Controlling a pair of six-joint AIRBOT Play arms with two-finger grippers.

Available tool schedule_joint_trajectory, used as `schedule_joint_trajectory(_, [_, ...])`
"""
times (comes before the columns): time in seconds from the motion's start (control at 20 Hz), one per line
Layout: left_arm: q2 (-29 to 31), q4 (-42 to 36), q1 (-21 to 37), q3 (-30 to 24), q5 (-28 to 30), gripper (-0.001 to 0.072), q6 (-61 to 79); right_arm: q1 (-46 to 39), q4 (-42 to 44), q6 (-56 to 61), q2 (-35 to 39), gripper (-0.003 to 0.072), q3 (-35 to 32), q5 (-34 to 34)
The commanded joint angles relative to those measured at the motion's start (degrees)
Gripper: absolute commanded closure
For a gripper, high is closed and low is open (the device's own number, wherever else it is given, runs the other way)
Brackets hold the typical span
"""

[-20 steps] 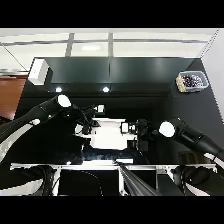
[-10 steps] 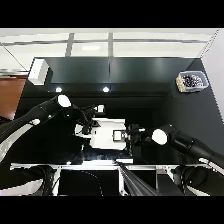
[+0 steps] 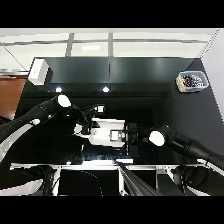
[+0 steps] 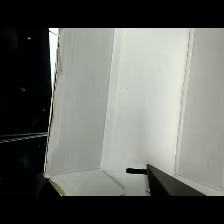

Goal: Fold the box and place the chain.

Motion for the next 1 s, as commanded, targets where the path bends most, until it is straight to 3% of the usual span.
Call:
schedule_joint_trajectory(0.0, [-0.04,-0.09,0.00,0.02,-0.13,0.0683,0.09,-1.07,-2.80,6.19,-0.02,0.0048,2.12,-0.59])
schedule_joint_trajectory(0.45, [-0.04,-0.13,0.00,0.02,-0.35,0.0683,0.09,-8.22,-2.82,5.38,0.04,0.0047,6.62,6.25])
schedule_joint_trajectory(0.95, [-0.04,-0.13,0.00,0.02,-0.33,0.0684,0.09,-11.37,0.28,3.74,0.04,0.0048,6.64,4.11])
